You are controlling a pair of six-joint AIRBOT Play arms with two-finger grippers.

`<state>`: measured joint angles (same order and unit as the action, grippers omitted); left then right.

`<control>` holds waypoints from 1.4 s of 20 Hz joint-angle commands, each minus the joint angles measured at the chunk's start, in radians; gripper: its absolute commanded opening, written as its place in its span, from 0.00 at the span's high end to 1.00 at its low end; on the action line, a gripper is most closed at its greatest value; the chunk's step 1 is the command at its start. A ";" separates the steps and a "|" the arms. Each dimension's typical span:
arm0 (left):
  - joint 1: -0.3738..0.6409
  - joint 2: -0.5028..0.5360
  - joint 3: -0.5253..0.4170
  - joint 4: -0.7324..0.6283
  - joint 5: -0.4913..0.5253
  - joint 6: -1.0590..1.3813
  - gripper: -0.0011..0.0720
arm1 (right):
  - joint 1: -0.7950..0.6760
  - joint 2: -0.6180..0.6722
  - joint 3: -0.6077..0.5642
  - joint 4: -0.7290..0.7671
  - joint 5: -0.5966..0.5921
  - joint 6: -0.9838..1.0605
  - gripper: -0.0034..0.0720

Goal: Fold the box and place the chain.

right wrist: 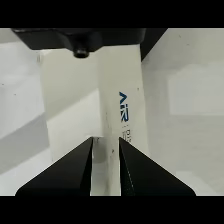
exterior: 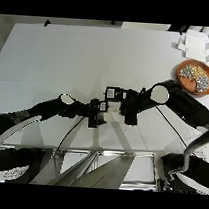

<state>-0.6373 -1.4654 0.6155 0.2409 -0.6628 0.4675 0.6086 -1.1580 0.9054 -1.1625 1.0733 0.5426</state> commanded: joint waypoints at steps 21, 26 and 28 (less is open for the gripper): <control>0.000 0.000 0.001 0.000 0.000 0.000 0.89 | 0.001 0.009 -0.037 -0.019 -0.103 -0.002 0.90; 0.000 0.000 0.001 0.000 0.000 0.000 0.89 | 0.017 0.009 -0.061 -0.018 -0.173 -0.002 0.90; 0.000 0.000 0.001 0.000 0.000 0.000 0.89 | 0.022 0.009 -0.063 -0.018 -0.175 -0.002 0.90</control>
<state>-0.6369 -1.4654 0.6155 0.2363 -0.6552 0.4641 0.6228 -1.1492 0.8478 -1.1851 0.9310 0.5407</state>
